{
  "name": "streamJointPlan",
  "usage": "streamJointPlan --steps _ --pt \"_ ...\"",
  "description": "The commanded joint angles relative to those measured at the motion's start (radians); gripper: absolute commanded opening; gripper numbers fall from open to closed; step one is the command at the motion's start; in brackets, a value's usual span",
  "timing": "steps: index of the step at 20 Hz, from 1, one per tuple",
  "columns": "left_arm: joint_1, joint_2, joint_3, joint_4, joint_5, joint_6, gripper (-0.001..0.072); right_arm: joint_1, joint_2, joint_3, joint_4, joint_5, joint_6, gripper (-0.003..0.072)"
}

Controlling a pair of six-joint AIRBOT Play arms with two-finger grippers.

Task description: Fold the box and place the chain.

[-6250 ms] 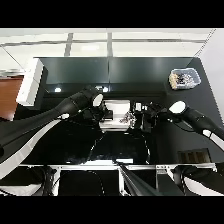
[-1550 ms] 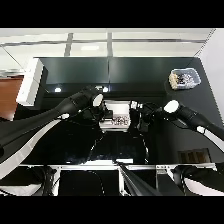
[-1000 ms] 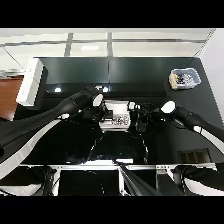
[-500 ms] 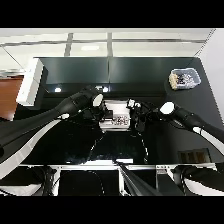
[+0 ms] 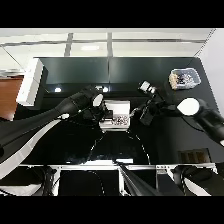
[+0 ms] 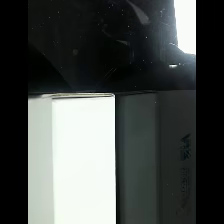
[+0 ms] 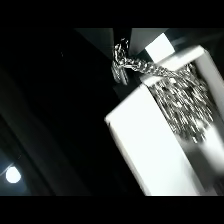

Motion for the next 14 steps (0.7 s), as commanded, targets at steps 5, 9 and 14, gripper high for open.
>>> streamJointPlan --steps 5,9,14 --pt "-0.001 0.000 0.000 0.000 -0.002 0.000 0.0031 0.017 0.069 0.048 0.372 -0.029 0.118 0.0062" --pt "-0.001 0.000 0.000 0.000 -0.002 0.000 0.0031 0.022 0.069 0.054 0.413 -0.024 0.119 0.0099" --pt "-0.001 0.000 0.000 0.000 -0.002 0.000 0.0031 0.012 0.069 0.055 0.382 -0.028 0.119 0.0213"
